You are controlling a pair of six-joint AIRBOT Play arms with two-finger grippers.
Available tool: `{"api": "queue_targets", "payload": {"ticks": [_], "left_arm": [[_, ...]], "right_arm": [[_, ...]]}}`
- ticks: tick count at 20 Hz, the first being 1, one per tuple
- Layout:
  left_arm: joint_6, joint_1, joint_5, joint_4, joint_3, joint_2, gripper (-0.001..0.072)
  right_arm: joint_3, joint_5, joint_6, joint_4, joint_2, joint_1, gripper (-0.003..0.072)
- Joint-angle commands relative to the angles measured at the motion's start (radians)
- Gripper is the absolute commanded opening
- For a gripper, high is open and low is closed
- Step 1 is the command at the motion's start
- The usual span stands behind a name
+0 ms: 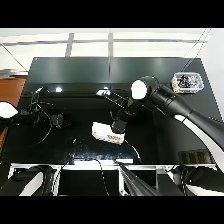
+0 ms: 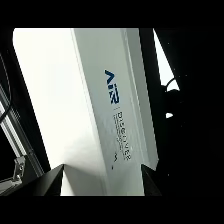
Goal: Fold the box and place the chain.
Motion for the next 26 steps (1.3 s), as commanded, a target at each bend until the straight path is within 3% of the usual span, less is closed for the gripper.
{"api": "queue_targets", "payload": {"ticks": [1,7,8,10,11,13,15,21,22,26], "left_arm": [[-0.009,0.023,0.000,-0.012,-0.001,0.000,0.0709],[-0.009,0.023,0.016,-0.014,-0.001,0.000,0.0709],[-0.009,0.023,0.017,-0.014,-0.001,0.000,0.0709],[-0.009,0.023,0.019,-0.013,-0.001,0.000,0.0709],[-0.009,0.023,0.021,-0.013,-0.001,0.000,0.0709],[-0.009,0.023,0.022,-0.013,-0.001,0.000,0.0709],[-0.009,0.023,0.022,-0.013,-0.001,0.000,0.0709],[-0.009,0.023,0.022,-0.013,-0.001,0.000,0.0709],[-0.009,0.023,0.022,-0.013,-0.001,0.000,0.0709],[-0.009,0.023,0.022,-0.013,-0.001,0.000,0.0709]], "right_arm": [[0.000,-0.003,0.024,-0.059,-0.001,0.030,0.0531],[0.000,-0.011,0.051,-0.099,-0.001,0.061,0.0514],[0.000,-0.011,0.051,-0.099,-0.001,0.064,0.0404],[0.000,-0.011,0.051,-0.099,-0.001,0.069,0.0403],[0.000,-0.011,0.051,-0.098,-0.001,0.072,0.0325],[0.000,-0.011,0.051,-0.102,-0.001,0.076,0.0305],[0.000,-0.010,0.051,-0.108,-0.001,0.081,0.0228],[0.000,-0.011,0.054,-0.115,-0.001,0.083,0.0227],[0.000,-0.011,0.053,-0.117,-0.001,0.083,0.0183],[0.000,-0.011,0.054,-0.121,-0.001,0.083,0.0179]]}}
